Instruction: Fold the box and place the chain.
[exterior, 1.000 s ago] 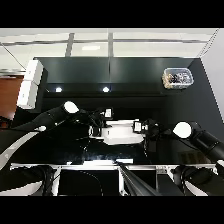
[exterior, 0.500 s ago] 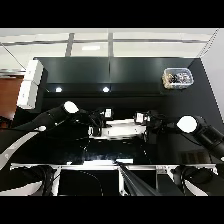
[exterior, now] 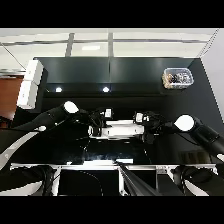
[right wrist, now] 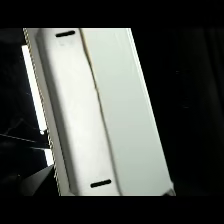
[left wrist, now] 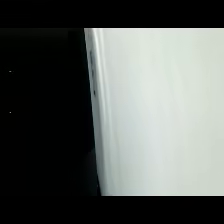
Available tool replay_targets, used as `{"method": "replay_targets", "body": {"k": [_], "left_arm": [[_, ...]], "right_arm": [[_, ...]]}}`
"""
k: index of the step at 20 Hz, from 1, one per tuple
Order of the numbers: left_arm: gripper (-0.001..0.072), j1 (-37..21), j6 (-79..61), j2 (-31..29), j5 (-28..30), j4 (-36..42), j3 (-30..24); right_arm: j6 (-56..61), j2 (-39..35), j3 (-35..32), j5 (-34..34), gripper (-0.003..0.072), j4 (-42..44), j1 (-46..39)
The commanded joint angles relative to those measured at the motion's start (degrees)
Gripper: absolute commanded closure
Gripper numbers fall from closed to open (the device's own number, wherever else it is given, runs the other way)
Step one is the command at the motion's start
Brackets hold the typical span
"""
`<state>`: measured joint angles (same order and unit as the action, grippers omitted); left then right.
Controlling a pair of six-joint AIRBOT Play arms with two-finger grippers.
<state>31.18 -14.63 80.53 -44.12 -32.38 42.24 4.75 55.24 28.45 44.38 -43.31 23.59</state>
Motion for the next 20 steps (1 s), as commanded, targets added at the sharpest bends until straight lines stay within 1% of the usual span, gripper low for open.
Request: {"method": "replay_targets", "body": {"k": [1, 4, 8, 11, 16, 18, 20], "left_arm": [[0.0679, 0.04, 0.04, -0.04, -0.02, 0.00, 0.04], [0.0679, 0.04, 0.04, -0.04, -0.02, 0.00, 0.04], [0.0679, 0.04, 0.04, -0.04, 0.00, 0.00, 0.04], [0.0679, 0.04, 0.07, -0.04, -0.02, 0.00, 0.04], [0.0679, 0.04, 0.04, -0.04, 0.04, 0.02, 0.04], [0.0679, 0.04, 0.07, -0.04, 0.11, 0.02, 0.04], [0.0679, 0.04, 0.04, -0.04, 0.11, 0.02, 0.04]], "right_arm": [[-6.01, 0.76, -2.49, 0.59, 0.0020, 5.95, -0.02], [-10.38, 2.03, -3.78, 0.07, 0.0020, 6.75, -0.02], [-14.05, 5.35, -3.87, -1.01, 0.0020, 9.05, -0.02], [-15.69, 7.43, -3.87, -1.20, 0.0020, 8.81, -0.79], [-16.81, 7.72, -3.87, -0.90, 0.0020, 9.05, -6.03], [-19.74, 7.76, -3.87, 0.83, 0.0020, 10.23, -5.92], [-21.14, 7.82, -3.87, 0.81, 0.0020, 10.97, -5.18]]}}
